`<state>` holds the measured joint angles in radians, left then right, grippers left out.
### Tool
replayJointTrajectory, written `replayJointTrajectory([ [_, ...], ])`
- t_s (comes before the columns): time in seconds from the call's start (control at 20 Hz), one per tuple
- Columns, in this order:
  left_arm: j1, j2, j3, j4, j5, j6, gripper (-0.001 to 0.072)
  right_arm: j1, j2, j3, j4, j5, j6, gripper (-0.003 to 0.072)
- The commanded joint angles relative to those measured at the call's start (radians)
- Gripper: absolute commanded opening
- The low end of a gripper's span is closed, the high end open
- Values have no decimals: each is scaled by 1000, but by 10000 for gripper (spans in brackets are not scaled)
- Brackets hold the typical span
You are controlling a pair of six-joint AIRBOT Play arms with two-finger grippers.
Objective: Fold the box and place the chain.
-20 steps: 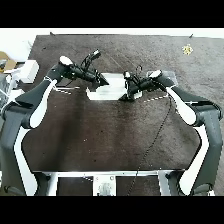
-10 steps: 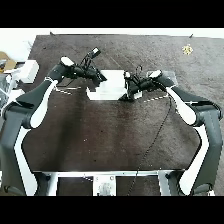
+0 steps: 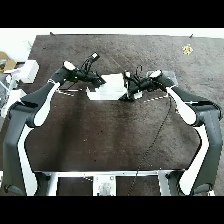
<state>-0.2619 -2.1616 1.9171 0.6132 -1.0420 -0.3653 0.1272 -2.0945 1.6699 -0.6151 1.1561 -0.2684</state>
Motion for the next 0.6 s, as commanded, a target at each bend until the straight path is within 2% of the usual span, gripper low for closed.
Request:
replayJointTrajectory([
  [0.0, -1, -3, 0, 8, -24, -1, 12, 0, 0, 1, -2, 0, -1, 487],
  [0.3, 1, 17, 1, -15, -23, 8, 12, 0, 0, 1, -2, 0, -1, 486],
  [0.55, 23, 120, 19, -11, -63, 6, 12, 0, 0, 1, -2, 0, -1, 487],
])
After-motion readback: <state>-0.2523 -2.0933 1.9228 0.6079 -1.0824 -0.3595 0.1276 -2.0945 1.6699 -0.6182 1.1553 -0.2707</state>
